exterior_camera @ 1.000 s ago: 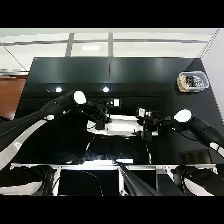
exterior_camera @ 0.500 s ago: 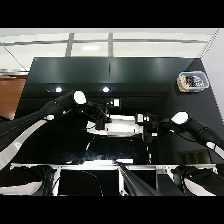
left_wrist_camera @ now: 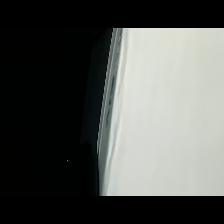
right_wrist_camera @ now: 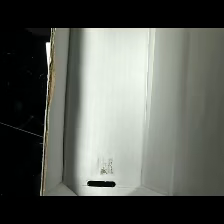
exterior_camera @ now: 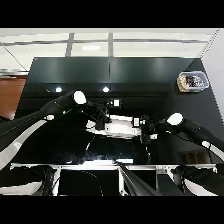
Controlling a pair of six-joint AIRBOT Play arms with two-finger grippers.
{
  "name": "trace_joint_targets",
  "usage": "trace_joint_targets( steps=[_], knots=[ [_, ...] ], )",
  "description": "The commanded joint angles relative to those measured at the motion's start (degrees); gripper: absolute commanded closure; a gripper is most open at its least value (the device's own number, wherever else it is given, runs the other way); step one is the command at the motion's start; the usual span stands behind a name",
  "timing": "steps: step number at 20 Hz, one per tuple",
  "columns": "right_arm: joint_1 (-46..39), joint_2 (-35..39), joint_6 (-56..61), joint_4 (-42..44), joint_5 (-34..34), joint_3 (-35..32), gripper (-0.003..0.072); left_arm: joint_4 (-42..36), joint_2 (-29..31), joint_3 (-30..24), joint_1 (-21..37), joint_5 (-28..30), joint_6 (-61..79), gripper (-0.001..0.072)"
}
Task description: Fold the box and place the chain.
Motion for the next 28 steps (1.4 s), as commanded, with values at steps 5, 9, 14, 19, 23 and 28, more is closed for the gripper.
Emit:
trace_joint_targets(
  steps=[5,9,14,19,23,28],
  knots=[
    [0.17,-0.17,3.37,-1.57,-4.09,-0.17,0.0078,-0.02,0.02,0.07,-0.02,0.11,-0.02,0.0684],
    [0.07,-0.15,3.67,-1.57,-3.65,-0.17,0.0078,0.0,0.02,0.07,-0.02,0.11,-0.02,0.0684],
    [0.07,-0.15,3.67,-1.57,-2.64,-0.17,0.0078,-0.02,0.02,0.07,-0.02,0.11,-0.02,0.0684],
    [0.07,-0.13,3.65,-1.01,-1.01,-0.15,0.0079,0.0,0.02,0.07,-0.02,-0.24,-0.02,0.0684],
    [0.07,-0.13,3.65,-1.01,-1.05,-0.13,0.0079,0.02,0.02,0.07,-0.02,-1.53,-0.02,0.0684],
    [-2.01,-0.09,3.69,-0.26,0.31,-0.11,0.0079,0.02,0.02,0.07,-0.02,-1.53,-0.02,0.0684]
  ],
)
